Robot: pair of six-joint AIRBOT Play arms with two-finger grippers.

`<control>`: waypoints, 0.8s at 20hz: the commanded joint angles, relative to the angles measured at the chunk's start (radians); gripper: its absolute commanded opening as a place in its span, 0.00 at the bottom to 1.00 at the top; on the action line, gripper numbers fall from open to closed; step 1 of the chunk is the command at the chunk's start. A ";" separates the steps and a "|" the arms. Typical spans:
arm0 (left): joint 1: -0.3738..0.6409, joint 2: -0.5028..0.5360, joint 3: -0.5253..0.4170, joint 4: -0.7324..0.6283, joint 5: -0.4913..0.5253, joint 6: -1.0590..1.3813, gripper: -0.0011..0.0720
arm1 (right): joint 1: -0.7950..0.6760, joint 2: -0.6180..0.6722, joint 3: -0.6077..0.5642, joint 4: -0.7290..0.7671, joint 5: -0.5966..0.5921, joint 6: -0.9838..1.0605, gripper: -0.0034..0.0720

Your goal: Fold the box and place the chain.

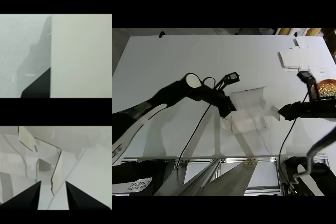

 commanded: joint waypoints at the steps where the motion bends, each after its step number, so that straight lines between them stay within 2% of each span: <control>1: -0.001 0.130 0.000 0.098 -0.013 -0.028 0.02 | 0.000 0.096 0.077 -0.010 0.032 -0.007 0.66; 4: -0.001 0.172 0.000 0.095 -0.094 -0.025 0.02 | 0.000 0.209 0.079 -0.019 0.060 -0.019 0.66; 6: -0.001 0.170 -0.001 0.094 -0.192 -0.025 0.02 | 0.000 0.262 0.079 -0.028 0.102 -0.058 0.66; 8: -0.012 0.162 -0.003 0.095 -0.235 -0.018 0.02 | 0.000 0.285 0.079 -0.035 0.113 -0.060 0.66; 12: -0.074 0.132 -0.031 0.095 -0.140 0.106 0.02 | 0.000 0.284 0.078 -0.031 0.110 -0.059 0.65; 16: -0.110 0.036 -0.032 0.094 -0.053 0.163 0.02 | 0.000 0.284 0.078 -0.031 0.110 -0.059 0.65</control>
